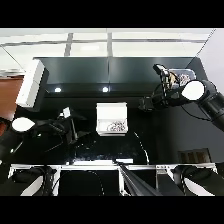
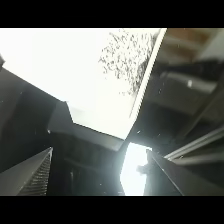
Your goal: Fold the box and place the chain.
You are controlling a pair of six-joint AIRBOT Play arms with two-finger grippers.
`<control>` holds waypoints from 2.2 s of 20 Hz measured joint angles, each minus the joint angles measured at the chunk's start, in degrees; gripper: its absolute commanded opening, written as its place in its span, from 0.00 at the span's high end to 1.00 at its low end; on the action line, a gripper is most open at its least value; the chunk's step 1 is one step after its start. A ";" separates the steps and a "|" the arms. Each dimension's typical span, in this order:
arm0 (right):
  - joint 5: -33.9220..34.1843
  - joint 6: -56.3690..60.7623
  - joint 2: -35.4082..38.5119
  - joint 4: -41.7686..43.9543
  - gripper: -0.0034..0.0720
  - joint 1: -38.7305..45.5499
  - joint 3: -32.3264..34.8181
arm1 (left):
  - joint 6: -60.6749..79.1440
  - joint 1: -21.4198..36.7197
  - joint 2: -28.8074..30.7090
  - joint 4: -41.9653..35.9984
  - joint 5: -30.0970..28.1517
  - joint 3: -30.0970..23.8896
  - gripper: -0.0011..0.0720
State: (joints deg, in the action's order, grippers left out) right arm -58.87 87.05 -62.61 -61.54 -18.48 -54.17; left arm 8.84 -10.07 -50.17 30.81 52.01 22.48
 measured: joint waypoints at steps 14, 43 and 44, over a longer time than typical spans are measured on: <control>2.14 0.39 0.00 -0.02 0.63 0.00 0.11 | 9.81 -4.96 -20.68 0.39 -1.44 8.20 0.01; 14.21 0.33 -4.57 2.47 0.05 -0.39 0.24 | 4.68 -12.83 -25.35 3.50 -4.74 13.05 0.48; 16.48 0.15 -6.19 4.02 0.05 -0.44 0.20 | 4.66 -12.85 -25.35 3.52 -4.87 13.05 0.48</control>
State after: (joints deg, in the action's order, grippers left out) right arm -42.39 87.20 -68.79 -57.52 -18.92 -53.98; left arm 13.50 -22.92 -75.53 34.33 47.13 35.53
